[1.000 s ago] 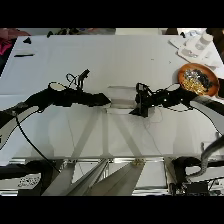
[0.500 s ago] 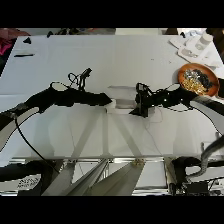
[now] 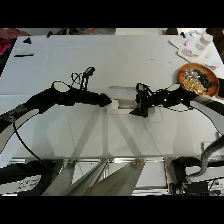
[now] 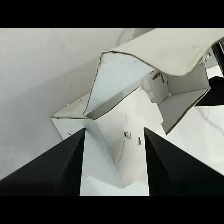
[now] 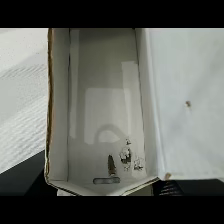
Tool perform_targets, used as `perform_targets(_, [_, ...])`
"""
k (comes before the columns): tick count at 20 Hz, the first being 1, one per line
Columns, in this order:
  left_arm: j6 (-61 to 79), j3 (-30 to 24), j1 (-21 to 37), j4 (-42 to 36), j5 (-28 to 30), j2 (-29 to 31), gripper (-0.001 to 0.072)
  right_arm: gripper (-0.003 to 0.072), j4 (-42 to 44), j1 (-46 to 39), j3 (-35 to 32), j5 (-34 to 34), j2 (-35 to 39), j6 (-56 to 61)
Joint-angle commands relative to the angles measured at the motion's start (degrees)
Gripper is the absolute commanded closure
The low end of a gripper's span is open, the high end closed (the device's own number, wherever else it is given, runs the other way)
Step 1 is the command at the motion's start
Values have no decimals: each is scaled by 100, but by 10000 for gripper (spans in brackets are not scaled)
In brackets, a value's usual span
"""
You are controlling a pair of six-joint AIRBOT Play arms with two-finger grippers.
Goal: Fold the box and place the chain.
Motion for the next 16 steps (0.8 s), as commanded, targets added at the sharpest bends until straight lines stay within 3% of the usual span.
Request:
perform_targets(1, [-162,31,-48,358,48,15,313,184,9,0,2,0,-2,2])
perform_targets(5, [-800,160,-48,1198,260,20,313,184,9,0,2,0,-2,2])
perform_targets(11, [-800,166,-286,1311,730,13,320,184,9,0,2,0,-2,2])
perform_targets(16, [-1270,195,-404,1305,691,15,320,184,9,0,2,0,-2,2])
